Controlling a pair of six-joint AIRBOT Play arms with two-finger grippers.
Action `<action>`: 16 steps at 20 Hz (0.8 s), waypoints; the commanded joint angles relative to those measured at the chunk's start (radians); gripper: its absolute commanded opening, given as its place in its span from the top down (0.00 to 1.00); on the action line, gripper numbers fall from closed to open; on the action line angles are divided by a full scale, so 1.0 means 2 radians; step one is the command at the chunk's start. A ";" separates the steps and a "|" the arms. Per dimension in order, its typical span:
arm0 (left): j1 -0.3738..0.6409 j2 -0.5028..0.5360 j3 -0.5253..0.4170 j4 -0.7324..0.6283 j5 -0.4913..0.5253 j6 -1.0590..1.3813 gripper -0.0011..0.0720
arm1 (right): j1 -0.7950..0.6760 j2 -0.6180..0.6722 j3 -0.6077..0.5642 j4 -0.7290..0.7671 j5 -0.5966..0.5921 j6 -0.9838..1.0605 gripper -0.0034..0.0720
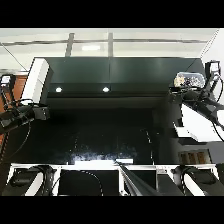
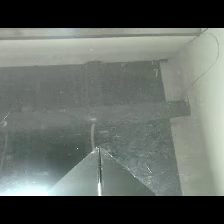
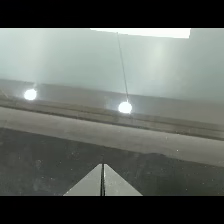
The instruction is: Fold the box and place the chain.
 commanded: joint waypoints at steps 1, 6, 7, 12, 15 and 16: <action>0.000 0.000 0.000 0.000 0.000 0.001 0.94 | 0.000 0.000 0.000 0.000 0.000 0.000 0.94; 0.000 0.000 0.000 0.000 0.000 0.001 0.94 | 0.000 0.000 0.000 0.000 0.000 0.000 0.94; 0.000 0.000 0.000 0.000 0.000 0.001 0.94 | 0.000 0.000 0.000 0.000 0.000 0.000 0.94; 0.000 0.000 0.000 0.000 0.000 0.001 0.95 | 0.000 0.000 0.000 0.000 0.000 0.000 0.94; 0.000 0.000 0.000 -0.001 0.000 0.000 0.94 | 0.000 0.000 0.000 0.000 0.000 0.001 0.94; 0.000 0.000 0.000 0.000 0.000 0.000 0.94 | 0.000 0.000 0.000 0.009 0.000 0.001 0.94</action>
